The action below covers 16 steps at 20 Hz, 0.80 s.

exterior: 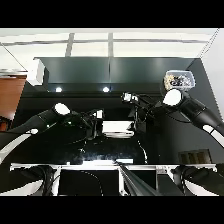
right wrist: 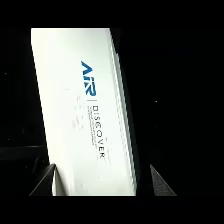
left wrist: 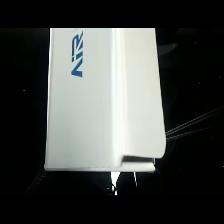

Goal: Fold the box and place the chain.

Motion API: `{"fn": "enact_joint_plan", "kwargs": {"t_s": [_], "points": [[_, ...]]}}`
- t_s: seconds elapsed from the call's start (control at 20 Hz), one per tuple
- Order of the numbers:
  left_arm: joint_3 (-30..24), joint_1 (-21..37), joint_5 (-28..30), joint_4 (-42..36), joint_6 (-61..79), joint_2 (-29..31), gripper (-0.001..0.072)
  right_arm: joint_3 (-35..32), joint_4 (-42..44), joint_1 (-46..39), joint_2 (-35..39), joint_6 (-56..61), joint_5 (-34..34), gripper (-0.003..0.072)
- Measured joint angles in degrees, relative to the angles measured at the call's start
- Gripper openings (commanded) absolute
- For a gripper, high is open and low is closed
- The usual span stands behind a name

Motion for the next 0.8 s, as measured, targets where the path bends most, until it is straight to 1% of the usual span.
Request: {"fn": "enact_joint_plan", "kwargs": {"t_s": [0.6, 0.7, 0.8], "points": [[0.0, 0.0, 0.02, 0.02, 0.0, 0.0, 0.0484, -0.04, -0.39, 0.68, 0.0, -0.13, -1.27, 0.072], [0.0, 0.0, 0.02, 0.02, 0.0, 0.0, 0.0484, -0.04, -0.44, 0.81, 0.0, -0.13, -1.68, 0.0482], [0.0, 0.0, 0.02, 0.04, -0.02, 0.0, 0.0483, -0.04, -0.44, 0.9, 0.0, -0.11, -1.64, 0.0476]]}}
